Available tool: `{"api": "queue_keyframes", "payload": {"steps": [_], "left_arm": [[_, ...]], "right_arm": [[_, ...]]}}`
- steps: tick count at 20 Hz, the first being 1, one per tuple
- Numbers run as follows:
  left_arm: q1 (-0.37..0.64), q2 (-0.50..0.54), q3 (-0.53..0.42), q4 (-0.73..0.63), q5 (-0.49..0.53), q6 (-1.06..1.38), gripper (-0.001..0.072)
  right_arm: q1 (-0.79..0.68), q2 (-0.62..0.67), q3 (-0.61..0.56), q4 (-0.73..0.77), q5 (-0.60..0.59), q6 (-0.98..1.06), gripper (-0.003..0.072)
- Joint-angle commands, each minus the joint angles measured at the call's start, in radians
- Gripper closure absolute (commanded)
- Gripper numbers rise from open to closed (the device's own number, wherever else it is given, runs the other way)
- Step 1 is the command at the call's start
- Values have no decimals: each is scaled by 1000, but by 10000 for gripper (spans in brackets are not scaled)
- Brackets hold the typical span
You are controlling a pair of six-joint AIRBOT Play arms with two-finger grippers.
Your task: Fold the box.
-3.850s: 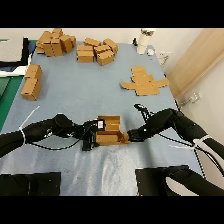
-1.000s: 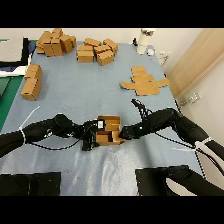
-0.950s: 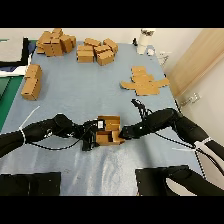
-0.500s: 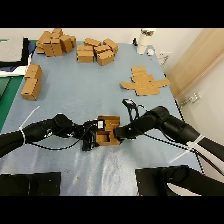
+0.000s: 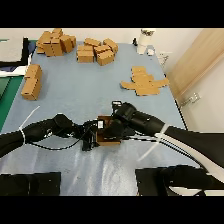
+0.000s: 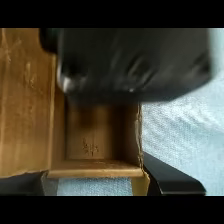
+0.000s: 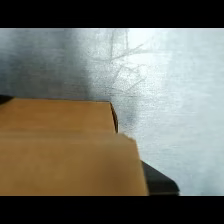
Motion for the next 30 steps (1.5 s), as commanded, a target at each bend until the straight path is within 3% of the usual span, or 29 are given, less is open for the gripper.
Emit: {"api": "queue_keyframes", "payload": {"steps": [1,3,5,6,7,8,14,15,16,17,30], "left_arm": [[0,0,1,1,0,0,189],[0,0,1,0,0,0,189],[0,0,1,1,0,0,189],[0,0,1,0,0,0,189],[0,0,1,0,0,0,189],[0,0,1,0,0,0,189],[0,0,1,0,0,0,189],[0,0,1,0,0,0,189],[0,0,1,0,0,0,189],[0,0,1,0,0,0,189],[0,0,1,0,0,0,189]], "right_arm": [[17,-82,34,-23,-73,70,325],[17,-104,34,-23,-77,71,403],[17,-114,35,-23,-77,71,412],[17,-114,36,-26,-76,71,515],[17,-114,36,-26,-77,71,541],[17,-114,36,-27,-76,70,661],[17,-114,36,-26,-54,41,683],[17,-113,36,-24,-51,34,600],[17,-111,37,-21,-53,35,369],[17,-108,41,-15,-56,33,239],[12,14,48,-4,-111,37,224]]}}
